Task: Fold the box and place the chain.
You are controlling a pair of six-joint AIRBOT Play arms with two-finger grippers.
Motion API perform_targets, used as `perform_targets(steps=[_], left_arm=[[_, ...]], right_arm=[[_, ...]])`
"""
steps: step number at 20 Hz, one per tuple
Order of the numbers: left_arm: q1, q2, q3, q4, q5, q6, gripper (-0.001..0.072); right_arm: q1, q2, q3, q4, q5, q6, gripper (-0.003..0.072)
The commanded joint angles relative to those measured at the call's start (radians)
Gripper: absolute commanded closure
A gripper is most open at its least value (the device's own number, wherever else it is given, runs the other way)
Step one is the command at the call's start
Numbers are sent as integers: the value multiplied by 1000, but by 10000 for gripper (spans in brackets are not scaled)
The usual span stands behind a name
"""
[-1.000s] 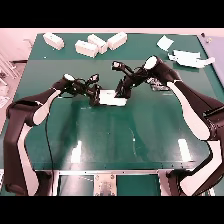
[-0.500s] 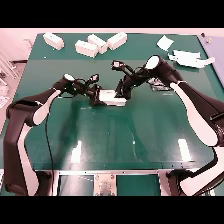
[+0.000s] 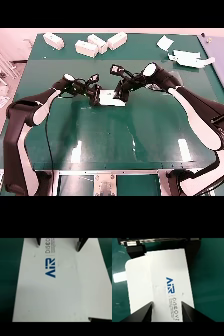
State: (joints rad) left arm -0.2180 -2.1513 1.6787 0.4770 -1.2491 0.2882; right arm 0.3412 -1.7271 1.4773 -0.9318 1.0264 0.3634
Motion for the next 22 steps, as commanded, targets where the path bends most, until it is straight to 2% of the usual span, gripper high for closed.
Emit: perform_targets(steps=[1, 2, 4, 7, 9, 10, 12, 14, 18, 22], left_arm=[[1, 1, 1, 0, 0, 0, 117], [1, 1, 1, 0, 0, 0, 118], [1, 1, 1, 1, 0, 0, 118], [1, 1, 1, 0, 0, 0, 118], [1, 1, 1, 0, 0, 0, 117], [1, 1, 1, 0, 0, 0, 117], [1, 1, 1, 0, 0, 0, 118], [1, 1, 1, 0, 0, 0, 118], [1, 1, 1, 0, 1, 0, 118], [1, 1, 1, 0, 1, 0, 118]], right_arm=[[0, 16, -6, -5, -34, -9, 225], [-1, 20, -6, -5, -44, -9, 179], [-5, 29, -6, -4, -50, -10, 144], [-12, 47, -6, 8, -44, -48, 140], [-21, 60, -6, 52, 15, -103, 142], [-30, 59, -5, 69, 66, -127, 177], [-43, 59, -5, 75, 125, -134, 177], [-60, 59, -5, 77, 127, -159, 245], [-79, 51, -5, 83, 127, -192, 250], [-83, 32, -5, 84, 128, -193, 299]])
